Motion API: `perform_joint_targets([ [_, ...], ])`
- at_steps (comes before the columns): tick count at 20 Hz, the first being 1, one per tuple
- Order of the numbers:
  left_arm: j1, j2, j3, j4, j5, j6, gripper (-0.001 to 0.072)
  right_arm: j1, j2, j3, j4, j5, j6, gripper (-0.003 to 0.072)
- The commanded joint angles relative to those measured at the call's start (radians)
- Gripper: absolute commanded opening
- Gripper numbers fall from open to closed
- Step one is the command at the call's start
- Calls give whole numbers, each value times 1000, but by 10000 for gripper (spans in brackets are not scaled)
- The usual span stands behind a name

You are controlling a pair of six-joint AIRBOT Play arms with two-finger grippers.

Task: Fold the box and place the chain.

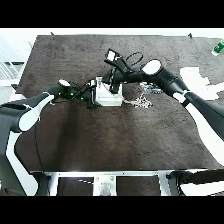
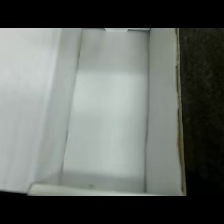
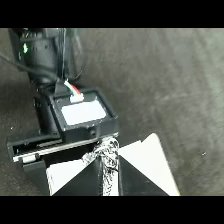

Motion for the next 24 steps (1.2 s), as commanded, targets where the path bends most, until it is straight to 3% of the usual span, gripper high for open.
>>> perform_joint_targets([
  [1, 1, 0, 1, 0, 0, 0, 179, 5, -42, 2, -5, -4, 12, 78],
  [2, 1, 0, 1, 0, 0, 0, 179, 5, -41, 2, -36, 3, 19, 329],
  [3, 1, 0, 1, 0, 0, 0, 179, 0, -33, 2, -92, 10, 56, 490],
  [6, 1, 0, 1, 0, 0, 0, 179, -55, 7, 2, -253, 115, 159, 486],
  [10, 1, 0, 1, 0, 0, 0, 179, -212, 41, 0, -272, 336, 172, 486],
  [13, 1, 0, 1, 0, 0, 0, 179, -273, 21, -37, -272, 341, 102, 486],
  [24, 1, 0, 1, 0, 1, 0, 179, -233, -215, -60, -276, 203, 6, 488],
])
